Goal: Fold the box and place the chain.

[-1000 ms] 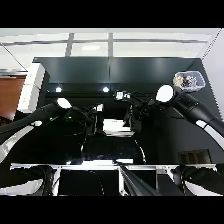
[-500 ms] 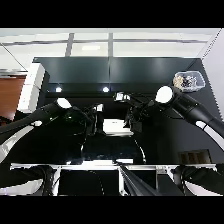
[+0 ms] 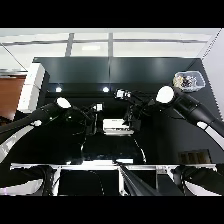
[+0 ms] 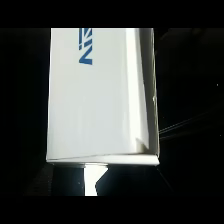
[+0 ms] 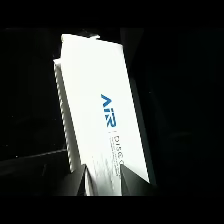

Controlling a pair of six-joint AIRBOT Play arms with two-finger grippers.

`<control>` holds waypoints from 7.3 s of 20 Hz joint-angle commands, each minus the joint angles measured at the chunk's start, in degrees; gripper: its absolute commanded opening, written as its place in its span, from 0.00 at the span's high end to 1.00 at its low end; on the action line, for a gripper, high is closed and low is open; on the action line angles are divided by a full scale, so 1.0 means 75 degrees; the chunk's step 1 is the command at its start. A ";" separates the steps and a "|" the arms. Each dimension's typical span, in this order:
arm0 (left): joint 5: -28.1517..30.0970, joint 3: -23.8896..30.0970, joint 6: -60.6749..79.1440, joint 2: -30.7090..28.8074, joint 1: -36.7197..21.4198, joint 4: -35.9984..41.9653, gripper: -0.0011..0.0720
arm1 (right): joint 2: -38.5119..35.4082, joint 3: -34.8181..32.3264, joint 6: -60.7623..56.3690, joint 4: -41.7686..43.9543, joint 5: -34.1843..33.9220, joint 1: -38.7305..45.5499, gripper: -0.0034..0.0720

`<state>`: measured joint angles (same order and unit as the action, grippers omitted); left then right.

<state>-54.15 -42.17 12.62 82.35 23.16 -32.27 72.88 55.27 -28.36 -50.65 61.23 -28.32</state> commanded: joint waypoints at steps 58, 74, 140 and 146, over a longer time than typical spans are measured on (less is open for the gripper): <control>-0.0006 -0.0009 0.0003 -0.0003 0.0000 0.0000 0.39 | -0.0149 -0.2608 -0.4130 0.3051 -0.1341 0.0912 0.93; -0.0781 -0.0154 -0.2098 -0.1792 -0.0201 0.0399 0.01 | -0.2996 -0.0280 -0.4765 0.0761 0.1923 0.4514 0.93; 0.0571 0.0819 -0.7965 -0.3687 -0.8276 -0.5158 0.51 | -0.2973 -0.0682 -0.4768 0.0455 0.0752 0.4607 0.93; 0.1300 0.0801 -0.7428 -0.2911 -0.8172 -0.5033 0.01 | -0.2920 -0.0682 -0.5077 0.0475 0.0734 0.4607 0.93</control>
<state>-48.60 -36.42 -46.24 58.70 -38.48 -70.30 50.89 50.17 -65.01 -47.35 66.74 6.26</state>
